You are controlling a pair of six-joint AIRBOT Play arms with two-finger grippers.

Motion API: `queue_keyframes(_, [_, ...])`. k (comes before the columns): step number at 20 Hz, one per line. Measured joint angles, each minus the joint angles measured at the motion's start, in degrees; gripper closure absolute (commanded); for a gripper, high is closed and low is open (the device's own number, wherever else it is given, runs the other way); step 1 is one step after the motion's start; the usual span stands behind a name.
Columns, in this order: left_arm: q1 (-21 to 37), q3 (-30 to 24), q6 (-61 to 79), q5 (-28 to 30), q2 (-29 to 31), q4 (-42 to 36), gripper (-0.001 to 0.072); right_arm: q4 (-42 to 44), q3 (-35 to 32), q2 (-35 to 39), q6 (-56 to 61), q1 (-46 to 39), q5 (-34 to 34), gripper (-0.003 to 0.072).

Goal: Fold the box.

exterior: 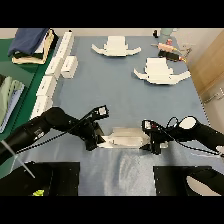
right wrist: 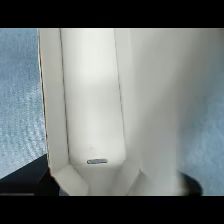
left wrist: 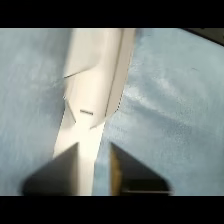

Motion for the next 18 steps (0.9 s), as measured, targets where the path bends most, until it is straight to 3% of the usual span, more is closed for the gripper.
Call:
queue_keyframes(3, [-0.7,0.2,-15.2,-3.0,6.4,4.9,0.0696,0.0,0.0,0.0,0.0,0.0,0.0,0.0168])
queue_keyframes(6, [-2.8,0.5,-24.5,-1.8,7.3,2.9,0.0696,0.0,0.0,0.0,0.0,0.0,-0.1,0.0168])
queue_keyframes(12, [-5.0,7.0,-32.2,6.5,-5.7,-8.0,0.0695,0.0,0.0,0.0,0.0,0.0,-0.2,0.0168])
queue_keyframes(18, [-1.5,14.8,-35.5,9.2,-20.7,-17.4,0.0696,0.0,0.0,0.0,0.0,0.0,-0.2,0.0169])
